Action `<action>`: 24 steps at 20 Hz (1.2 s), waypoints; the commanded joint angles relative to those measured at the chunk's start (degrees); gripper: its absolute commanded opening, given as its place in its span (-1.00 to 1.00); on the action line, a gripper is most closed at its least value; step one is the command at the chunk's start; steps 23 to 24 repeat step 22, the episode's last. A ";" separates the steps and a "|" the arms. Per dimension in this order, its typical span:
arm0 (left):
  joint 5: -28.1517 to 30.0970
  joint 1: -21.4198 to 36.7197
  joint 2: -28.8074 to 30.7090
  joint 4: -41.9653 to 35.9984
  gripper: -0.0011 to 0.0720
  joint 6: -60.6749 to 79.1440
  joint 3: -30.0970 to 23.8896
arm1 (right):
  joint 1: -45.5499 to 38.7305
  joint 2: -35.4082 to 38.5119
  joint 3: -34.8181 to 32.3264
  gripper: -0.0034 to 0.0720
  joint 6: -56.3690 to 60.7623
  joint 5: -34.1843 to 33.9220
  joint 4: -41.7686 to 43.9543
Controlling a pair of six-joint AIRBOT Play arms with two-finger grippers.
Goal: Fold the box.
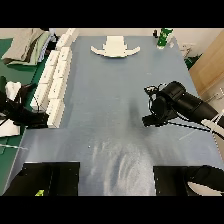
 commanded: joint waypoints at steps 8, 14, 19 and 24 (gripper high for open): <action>15.82 -25.20 -16.41 -7.56 -0.93 -3.26 15.37 | 0.00 0.00 0.04 -0.89 0.00 0.00 0.00; 21.22 -31.26 -26.91 -7.54 -0.93 -3.15 19.45 | 0.00 0.00 0.04 -0.89 0.00 0.00 0.00; 21.09 -31.21 -27.91 -7.56 -0.93 -3.19 19.45 | 0.00 -0.02 0.04 -0.89 0.00 0.00 -0.02; 21.09 -31.21 -27.91 -7.56 -0.93 -3.19 19.45 | 0.00 0.00 0.04 -0.89 0.00 0.00 0.00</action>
